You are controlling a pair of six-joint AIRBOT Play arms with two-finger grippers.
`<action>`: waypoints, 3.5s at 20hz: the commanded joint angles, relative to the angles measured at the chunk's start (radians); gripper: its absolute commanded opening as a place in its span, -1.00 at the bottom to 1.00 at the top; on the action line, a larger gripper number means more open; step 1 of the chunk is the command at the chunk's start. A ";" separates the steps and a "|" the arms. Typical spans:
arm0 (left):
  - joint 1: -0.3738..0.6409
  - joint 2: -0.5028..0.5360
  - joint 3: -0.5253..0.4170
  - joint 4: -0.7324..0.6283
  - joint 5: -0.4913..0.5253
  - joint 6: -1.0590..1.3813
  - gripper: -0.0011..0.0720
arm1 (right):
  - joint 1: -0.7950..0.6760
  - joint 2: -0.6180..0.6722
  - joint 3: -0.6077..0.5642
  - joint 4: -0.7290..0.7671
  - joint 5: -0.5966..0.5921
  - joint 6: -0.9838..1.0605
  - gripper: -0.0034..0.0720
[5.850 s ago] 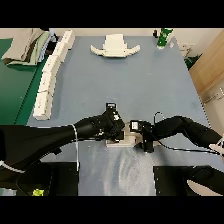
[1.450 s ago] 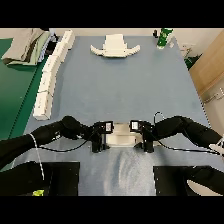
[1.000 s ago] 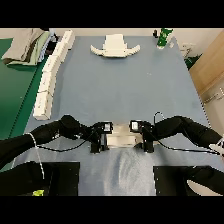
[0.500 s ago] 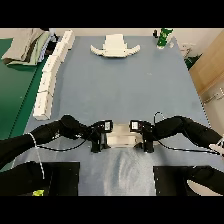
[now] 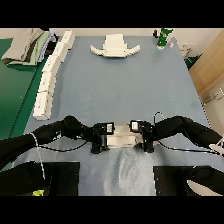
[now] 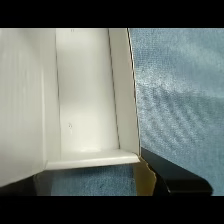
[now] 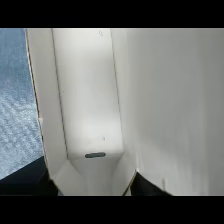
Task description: Fold the box.
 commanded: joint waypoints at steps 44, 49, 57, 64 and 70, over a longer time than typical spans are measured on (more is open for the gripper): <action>-0.012 0.029 -0.029 -0.135 0.085 0.056 0.96 | 0.001 -0.001 0.001 0.000 0.001 0.001 0.43; 0.009 0.045 -0.044 -0.130 0.103 0.048 0.96 | 0.001 0.000 0.001 0.000 0.001 0.001 0.43; -0.004 0.046 -0.045 -0.108 0.095 0.050 0.95 | 0.001 -0.001 0.001 0.000 0.001 0.001 0.43; -0.019 0.044 -0.042 -0.108 0.094 0.060 0.95 | 0.001 -0.001 0.001 0.000 0.001 0.001 0.43; -0.019 0.044 -0.042 -0.108 0.092 0.060 0.35 | 0.001 -0.001 0.001 0.000 0.001 0.001 0.43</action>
